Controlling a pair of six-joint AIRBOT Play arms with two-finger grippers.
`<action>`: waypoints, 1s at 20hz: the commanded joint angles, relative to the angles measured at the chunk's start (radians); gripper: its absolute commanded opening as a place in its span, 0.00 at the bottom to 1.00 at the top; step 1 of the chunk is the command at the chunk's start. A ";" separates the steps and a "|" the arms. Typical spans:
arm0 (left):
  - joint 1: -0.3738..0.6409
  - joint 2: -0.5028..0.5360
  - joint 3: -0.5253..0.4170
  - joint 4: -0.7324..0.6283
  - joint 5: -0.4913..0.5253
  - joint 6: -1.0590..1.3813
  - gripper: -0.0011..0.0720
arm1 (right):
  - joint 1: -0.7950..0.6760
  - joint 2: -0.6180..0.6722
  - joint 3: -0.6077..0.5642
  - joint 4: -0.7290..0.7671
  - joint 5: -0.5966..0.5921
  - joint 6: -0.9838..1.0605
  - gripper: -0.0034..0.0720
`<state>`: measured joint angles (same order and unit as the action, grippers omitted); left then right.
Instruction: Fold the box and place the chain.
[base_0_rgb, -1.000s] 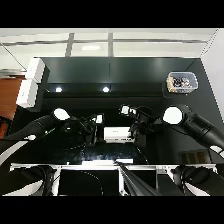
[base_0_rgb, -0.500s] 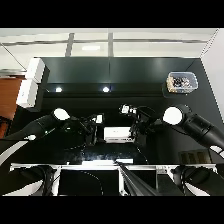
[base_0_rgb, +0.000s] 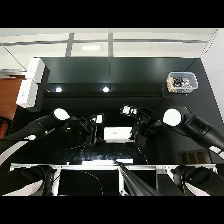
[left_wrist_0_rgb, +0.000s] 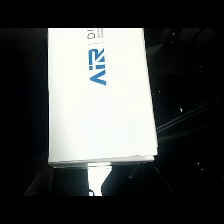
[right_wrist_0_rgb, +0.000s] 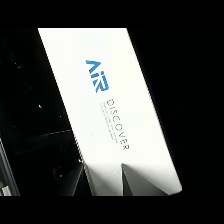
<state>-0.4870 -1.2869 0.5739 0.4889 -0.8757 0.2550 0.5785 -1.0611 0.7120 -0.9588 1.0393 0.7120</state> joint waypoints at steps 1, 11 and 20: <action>0.000 0.000 0.000 0.000 0.000 0.000 0.66 | -0.019 0.009 0.031 0.008 0.073 0.198 0.44; 0.000 0.000 0.000 0.000 0.000 0.000 0.66 | -0.109 -0.009 -0.154 0.619 -0.020 0.379 0.07; 0.000 0.000 0.000 0.000 0.000 0.000 0.66 | -0.080 -0.093 -0.193 0.646 -0.099 0.364 0.07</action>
<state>-0.4866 -1.2869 0.5739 0.4881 -0.8753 0.2535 0.4973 -1.1416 0.5266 -0.3504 0.9451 1.0794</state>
